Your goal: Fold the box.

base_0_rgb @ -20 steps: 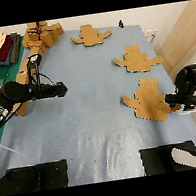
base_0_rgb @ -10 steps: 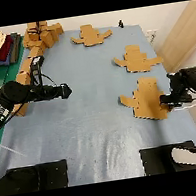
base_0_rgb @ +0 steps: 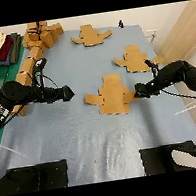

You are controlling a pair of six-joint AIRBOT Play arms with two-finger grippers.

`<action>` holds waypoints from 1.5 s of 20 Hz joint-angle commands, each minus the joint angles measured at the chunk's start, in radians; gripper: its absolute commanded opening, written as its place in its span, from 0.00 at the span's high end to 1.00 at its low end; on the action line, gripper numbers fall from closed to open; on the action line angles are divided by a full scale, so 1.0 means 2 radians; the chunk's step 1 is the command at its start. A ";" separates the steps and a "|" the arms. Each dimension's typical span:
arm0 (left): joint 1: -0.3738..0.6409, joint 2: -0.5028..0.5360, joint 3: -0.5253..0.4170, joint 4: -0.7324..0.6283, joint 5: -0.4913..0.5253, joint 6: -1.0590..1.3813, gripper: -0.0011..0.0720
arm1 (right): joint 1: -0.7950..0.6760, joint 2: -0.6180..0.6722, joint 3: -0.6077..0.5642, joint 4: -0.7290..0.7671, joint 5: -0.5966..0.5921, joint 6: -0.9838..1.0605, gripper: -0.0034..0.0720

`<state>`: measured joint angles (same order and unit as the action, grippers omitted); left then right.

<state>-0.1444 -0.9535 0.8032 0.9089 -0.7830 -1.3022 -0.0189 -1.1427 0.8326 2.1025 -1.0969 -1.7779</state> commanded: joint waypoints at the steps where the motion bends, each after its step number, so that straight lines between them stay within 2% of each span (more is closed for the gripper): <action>1: 0.000 0.000 0.000 -0.006 -0.020 0.000 0.09 | 0.022 0.007 0.002 0.025 -0.006 0.000 0.91; 3: 0.000 0.000 0.000 -0.006 -0.022 0.000 0.09 | 0.022 -0.008 0.002 0.023 0.001 0.000 0.58; 7: 0.000 0.000 0.000 -0.006 -0.021 0.000 0.09 | 0.022 -0.069 0.002 0.021 0.022 0.000 0.57; 9: 0.000 0.000 0.000 -0.006 -0.026 0.000 0.09 | 0.022 -0.089 0.002 0.020 0.014 0.001 0.57; 12: 0.000 0.000 0.000 -0.006 -0.035 0.000 0.09 | 0.022 -0.083 0.003 0.010 -0.018 0.012 0.57; 16: 0.000 0.000 0.000 -0.006 -0.037 0.000 0.09 | 0.022 -0.066 0.003 -0.086 -0.024 0.081 0.57; 18: 0.000 0.000 0.000 -0.006 -0.039 0.000 0.09 | 0.022 -0.059 0.003 -0.102 -0.032 0.091 0.57; 23: 0.000 0.000 0.000 -0.007 -0.041 0.000 0.09 | 0.022 -0.062 0.002 -0.089 -0.012 0.090 0.57; 28: 0.000 0.000 0.000 -0.008 -0.042 0.000 0.09 | 0.022 -0.086 0.003 0.007 0.023 0.033 0.59; 30: 0.000 0.000 0.000 -0.010 -0.041 0.000 0.09 | 0.023 -0.100 0.003 0.007 0.024 0.032 0.60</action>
<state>-0.1444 -0.9535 0.8032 0.8925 -0.8654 -1.3025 0.0254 -1.3132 0.8375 2.0567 -1.0740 -1.6779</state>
